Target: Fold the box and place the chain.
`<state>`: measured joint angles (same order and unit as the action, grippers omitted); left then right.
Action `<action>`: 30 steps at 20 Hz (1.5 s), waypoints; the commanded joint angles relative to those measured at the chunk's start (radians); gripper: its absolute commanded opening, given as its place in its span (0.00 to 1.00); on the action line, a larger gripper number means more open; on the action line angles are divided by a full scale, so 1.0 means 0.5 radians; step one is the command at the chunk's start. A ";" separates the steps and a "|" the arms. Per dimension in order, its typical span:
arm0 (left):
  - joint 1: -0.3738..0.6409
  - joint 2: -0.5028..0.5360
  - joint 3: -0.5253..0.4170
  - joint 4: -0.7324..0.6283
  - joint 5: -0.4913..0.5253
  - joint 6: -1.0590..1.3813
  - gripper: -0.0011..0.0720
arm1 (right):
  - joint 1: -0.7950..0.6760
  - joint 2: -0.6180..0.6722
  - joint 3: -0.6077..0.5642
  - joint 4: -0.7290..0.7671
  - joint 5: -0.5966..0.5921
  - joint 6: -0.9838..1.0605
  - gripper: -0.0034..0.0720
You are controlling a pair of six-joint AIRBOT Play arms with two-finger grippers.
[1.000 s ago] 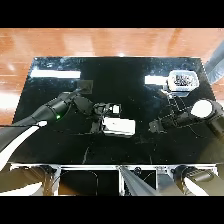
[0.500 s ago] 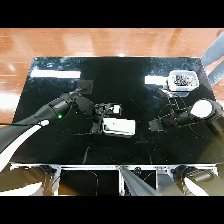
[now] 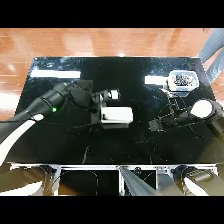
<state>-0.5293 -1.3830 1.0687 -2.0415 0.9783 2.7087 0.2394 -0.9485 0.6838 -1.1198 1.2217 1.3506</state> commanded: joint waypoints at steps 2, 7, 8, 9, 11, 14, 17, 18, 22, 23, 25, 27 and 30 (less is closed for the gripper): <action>0.410 0.017 0.163 0.140 0.124 -0.372 0.04 | 0.000 0.002 -0.001 0.001 0.001 -0.010 0.10; 1.161 0.003 0.179 0.139 0.123 -0.590 0.04 | 0.000 0.002 -0.001 0.002 -0.007 -0.009 0.09; 1.314 -0.004 0.179 0.137 0.111 -0.621 0.04 | 0.000 0.002 -0.001 0.002 -0.013 -0.009 0.09; 1.448 -0.016 0.182 0.135 0.092 -0.657 0.04 | 0.000 0.002 -0.001 0.003 -0.024 -0.008 0.09; 1.704 -0.056 0.206 0.126 0.046 -0.750 0.04 | 0.000 0.002 -0.001 0.004 -0.043 -0.008 0.10; 1.946 -0.163 0.278 0.083 -0.002 -0.790 0.04 | 0.000 0.002 -0.001 0.005 -0.045 0.011 0.10; 2.045 -0.314 0.420 0.080 -0.049 -0.817 0.04 | 0.000 0.002 -0.001 0.065 -0.046 0.017 0.10; 2.061 -0.377 0.491 0.080 -0.047 -0.817 0.04 | 0.000 0.002 -0.001 0.095 -0.045 0.017 0.10; 2.049 -0.571 0.715 0.079 0.021 -0.819 0.04 | 0.001 0.002 -0.001 0.145 -0.073 0.017 0.10; 2.039 -0.584 0.724 0.082 0.021 -0.819 0.04 | 0.001 0.002 -0.001 0.145 -0.085 0.017 0.10; 2.035 -0.587 0.725 0.089 0.019 -0.819 0.04 | 0.001 0.002 -0.001 0.144 -0.097 0.017 0.10; 2.035 -0.587 0.725 0.092 0.038 -0.828 0.31 | 0.001 0.002 -0.001 0.144 -0.096 0.016 0.10; 2.024 -0.587 0.731 0.097 0.033 -0.834 0.86 | 0.001 0.002 -0.001 0.144 -0.096 0.016 0.10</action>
<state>0.4854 -1.6703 1.4261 -1.9999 0.9878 2.2959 0.2394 -0.9485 0.6838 -1.0515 1.1763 1.3582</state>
